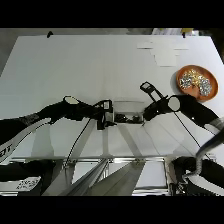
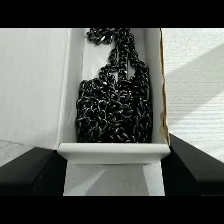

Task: Fold the box and place the chain.

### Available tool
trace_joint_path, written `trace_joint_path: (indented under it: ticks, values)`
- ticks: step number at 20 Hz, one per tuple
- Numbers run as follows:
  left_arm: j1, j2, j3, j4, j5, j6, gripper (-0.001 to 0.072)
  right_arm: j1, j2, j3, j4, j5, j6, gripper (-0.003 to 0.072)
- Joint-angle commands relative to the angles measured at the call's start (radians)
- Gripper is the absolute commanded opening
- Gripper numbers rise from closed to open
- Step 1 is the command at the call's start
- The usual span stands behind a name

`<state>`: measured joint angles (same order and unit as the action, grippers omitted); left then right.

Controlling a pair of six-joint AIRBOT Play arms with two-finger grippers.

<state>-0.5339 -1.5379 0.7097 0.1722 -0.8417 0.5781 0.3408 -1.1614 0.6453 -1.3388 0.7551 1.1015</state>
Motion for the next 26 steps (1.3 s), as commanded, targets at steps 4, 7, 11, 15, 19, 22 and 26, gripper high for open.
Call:
trace_joint_path:
  ticks: [4, 7, 11, 15, 19, 22, 26]
  values:
    - [0.0, 0.0, 0.001, 0.0, 0.0, 0.0, 0.0209, 0.001, 0.274, 0.001, 0.225, 0.129, -0.029, 0.0009]
    - [0.0, 0.0, 0.001, 0.0, 0.0, 0.0, 0.0209, 0.001, 0.365, 0.001, 0.451, 0.165, -0.126, 0.0009]
    - [0.0, 0.0, 0.001, 0.0, 0.0, 0.0, 0.0209, 0.001, 0.383, 0.001, 0.719, 0.22, -0.224, 0.0009]
    - [0.0, 0.0, 0.001, 0.0, 0.0, 0.0, 0.0209, 0.001, 0.381, 0.001, 0.793, 0.208, -0.299, 0.0009]
    - [0.0, 0.0, 0.001, 0.0, 0.0, 0.0, 0.0209, 0.001, 0.353, 0.001, 0.731, 0.168, -0.329, 0.001]
    - [0.0, 0.0, 0.001, 0.0, 0.0, 0.0, 0.0209, 0.001, 0.298, 0.001, 0.626, 0.182, -0.329, 0.001]
    - [0.0, 0.0, 0.001, 0.0, 0.0, 0.0, 0.0209, 0.001, 0.216, 0.001, 0.622, 0.196, -0.388, 0.006]
